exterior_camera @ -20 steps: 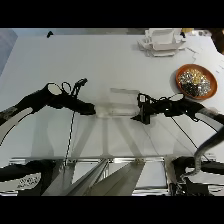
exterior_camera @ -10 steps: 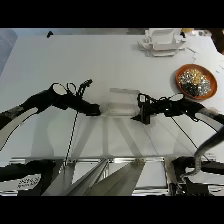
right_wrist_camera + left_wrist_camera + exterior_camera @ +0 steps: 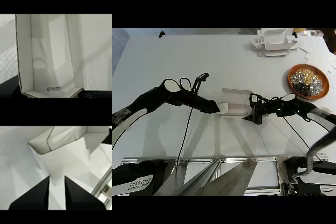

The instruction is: Fold the box and place the chain.

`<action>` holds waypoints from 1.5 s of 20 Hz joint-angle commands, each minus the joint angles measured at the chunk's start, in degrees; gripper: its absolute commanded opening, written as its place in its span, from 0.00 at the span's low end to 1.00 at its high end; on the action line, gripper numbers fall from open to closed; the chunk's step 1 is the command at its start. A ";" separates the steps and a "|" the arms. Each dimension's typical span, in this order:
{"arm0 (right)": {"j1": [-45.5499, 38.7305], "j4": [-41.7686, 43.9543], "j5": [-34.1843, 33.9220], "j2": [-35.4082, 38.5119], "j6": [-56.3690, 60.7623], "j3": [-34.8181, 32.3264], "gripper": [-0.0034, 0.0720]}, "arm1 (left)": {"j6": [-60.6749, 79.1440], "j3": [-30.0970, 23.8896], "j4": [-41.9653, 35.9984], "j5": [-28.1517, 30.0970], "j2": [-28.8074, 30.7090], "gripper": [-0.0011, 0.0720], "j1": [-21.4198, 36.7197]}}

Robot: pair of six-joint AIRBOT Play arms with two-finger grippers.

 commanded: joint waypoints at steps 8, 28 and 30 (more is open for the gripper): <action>-0.04 0.02 0.00 0.07 0.00 0.04 0.59 | -1.44 0.13 0.35 0.28 0.59 0.31 -3.39; -0.04 0.02 0.00 0.07 0.00 0.04 0.59 | -10.32 1.07 12.59 -3.63 0.24 0.02 8.74; -0.04 0.02 0.00 0.07 0.00 0.04 0.59 | -10.29 1.07 11.63 -2.75 -3.63 0.02 7.80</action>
